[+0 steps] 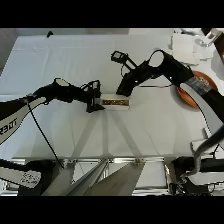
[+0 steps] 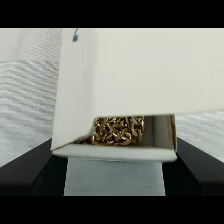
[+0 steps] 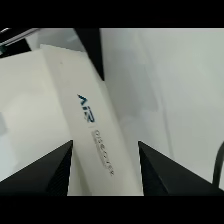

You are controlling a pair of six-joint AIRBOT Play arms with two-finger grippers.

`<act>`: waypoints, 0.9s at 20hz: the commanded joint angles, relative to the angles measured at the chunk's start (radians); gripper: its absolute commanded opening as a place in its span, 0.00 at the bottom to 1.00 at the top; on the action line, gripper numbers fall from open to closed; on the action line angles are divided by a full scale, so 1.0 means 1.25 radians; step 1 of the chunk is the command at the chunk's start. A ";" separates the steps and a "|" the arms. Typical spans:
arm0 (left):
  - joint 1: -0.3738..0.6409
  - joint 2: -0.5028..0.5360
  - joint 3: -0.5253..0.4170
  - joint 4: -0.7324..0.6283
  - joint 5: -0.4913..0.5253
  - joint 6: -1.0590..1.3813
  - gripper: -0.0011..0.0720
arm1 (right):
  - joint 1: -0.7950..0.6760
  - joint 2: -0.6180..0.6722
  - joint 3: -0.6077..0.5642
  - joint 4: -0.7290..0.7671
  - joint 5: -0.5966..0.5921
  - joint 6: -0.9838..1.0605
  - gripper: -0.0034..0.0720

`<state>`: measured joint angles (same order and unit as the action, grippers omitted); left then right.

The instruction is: Fold the box and place the chain.

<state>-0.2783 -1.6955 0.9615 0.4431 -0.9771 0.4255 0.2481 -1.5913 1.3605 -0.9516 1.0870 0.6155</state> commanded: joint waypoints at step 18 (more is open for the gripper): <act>0.001 0.000 0.001 0.000 0.000 0.000 0.55 | 0.141 0.055 -0.106 -0.119 -0.208 -0.182 0.78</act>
<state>-0.2783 -1.6955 0.9615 0.4427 -0.9768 0.4255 0.4034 -1.5288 1.2400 -1.0801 0.8539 0.3920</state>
